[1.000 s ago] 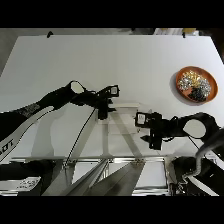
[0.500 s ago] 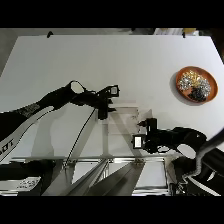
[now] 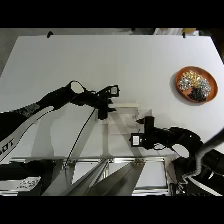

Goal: Fold the box and place the chain.

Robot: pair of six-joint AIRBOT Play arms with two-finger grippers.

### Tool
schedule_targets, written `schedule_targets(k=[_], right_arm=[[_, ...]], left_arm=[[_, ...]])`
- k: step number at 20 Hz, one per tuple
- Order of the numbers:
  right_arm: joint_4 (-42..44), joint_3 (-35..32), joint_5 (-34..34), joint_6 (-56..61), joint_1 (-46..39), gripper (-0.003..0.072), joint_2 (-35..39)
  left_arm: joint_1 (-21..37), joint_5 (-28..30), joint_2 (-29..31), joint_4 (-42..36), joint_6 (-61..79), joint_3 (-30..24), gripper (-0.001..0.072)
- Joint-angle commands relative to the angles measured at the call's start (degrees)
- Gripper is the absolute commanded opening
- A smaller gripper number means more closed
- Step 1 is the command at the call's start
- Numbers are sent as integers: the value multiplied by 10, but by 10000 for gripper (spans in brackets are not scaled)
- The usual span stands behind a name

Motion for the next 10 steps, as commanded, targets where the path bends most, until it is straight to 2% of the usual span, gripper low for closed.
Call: schedule_targets(k=[1,4,6,8,10], right_arm=[[3,27,32,-1,-27,680,-5],[3,58,63,-1,-59,680,-7],[14,62,66,-1,-80,680,-12],[40,62,96,-28,-84,649,-12],[64,62,127,-61,-81,650,-10]], left_arm=[[0,0,0,0,0,0,9],[0,0,0,0,0,0,9],[0,0,0,0,0,0,9],[0,0,0,0,0,0,9],[0,0,0,0,0,0,9]])
